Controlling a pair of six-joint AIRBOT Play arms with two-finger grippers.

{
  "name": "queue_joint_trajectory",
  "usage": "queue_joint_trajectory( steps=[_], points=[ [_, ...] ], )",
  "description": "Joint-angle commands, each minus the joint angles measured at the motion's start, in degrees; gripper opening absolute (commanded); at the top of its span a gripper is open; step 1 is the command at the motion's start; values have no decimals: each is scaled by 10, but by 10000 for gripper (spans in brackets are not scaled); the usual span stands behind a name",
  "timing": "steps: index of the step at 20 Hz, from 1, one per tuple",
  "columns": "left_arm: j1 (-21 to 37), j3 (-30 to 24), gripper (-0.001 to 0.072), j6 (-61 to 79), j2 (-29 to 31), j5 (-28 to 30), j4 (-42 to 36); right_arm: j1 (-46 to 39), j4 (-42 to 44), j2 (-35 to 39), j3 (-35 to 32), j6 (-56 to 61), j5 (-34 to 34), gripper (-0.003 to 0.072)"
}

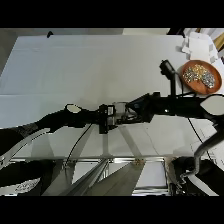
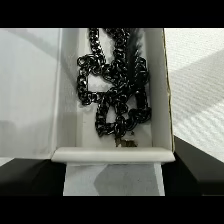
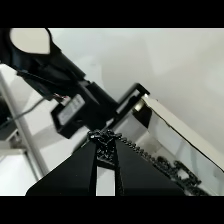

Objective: Fold the box and place the chain.

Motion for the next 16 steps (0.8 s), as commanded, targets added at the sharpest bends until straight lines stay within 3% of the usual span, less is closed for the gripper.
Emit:
queue_joint_trajectory(
  steps=[1,8,16],
  points=[
    [0,0,135,0,0,0,0,5,-39,-57,-1,-2,-6,13],
    [0,0,135,0,0,0,0,5,-47,-168,-21,-2,-6,13],
    [0,0,135,0,0,0,0,5,-47,-186,-21,-3,-4,15]
  ],
)
